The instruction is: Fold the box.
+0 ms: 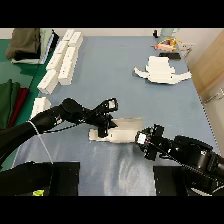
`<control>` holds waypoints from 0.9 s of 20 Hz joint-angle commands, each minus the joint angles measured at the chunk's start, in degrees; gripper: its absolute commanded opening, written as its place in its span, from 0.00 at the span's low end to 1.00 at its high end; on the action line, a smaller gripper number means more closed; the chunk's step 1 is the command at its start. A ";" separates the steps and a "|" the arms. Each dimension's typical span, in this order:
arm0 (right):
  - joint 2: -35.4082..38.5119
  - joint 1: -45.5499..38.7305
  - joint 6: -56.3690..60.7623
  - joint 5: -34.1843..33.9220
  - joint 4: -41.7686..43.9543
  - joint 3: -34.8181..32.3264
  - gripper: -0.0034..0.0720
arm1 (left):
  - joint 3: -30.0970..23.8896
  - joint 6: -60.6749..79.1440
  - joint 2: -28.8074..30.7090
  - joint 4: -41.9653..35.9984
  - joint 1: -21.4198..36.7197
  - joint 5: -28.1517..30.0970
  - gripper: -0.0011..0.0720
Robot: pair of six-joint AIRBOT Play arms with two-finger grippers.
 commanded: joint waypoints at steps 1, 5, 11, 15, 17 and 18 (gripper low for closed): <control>0.07 -0.04 4.90 0.66 -4.26 0.02 0.74 | -0.02 0.02 -0.04 0.00 0.00 0.00 0.03; -0.59 -1.29 6.49 -0.20 -7.76 -0.04 0.75 | -0.02 0.02 -0.04 0.00 0.00 0.02 0.03; -6.62 -5.40 0.81 -7.28 -7.78 -0.04 0.75 | -0.02 0.02 -0.04 0.00 0.00 0.02 0.04; -9.38 -6.99 -0.85 -8.44 -7.54 0.04 0.75 | -0.02 0.02 -0.04 0.00 0.00 0.02 0.03; -9.33 -7.52 -0.83 -8.33 -6.86 0.20 0.75 | 0.00 0.02 -0.04 0.00 0.00 0.00 0.03; -9.33 -7.54 -0.76 -8.07 -6.45 0.44 0.75 | -0.02 0.02 -0.04 0.00 0.00 0.02 0.03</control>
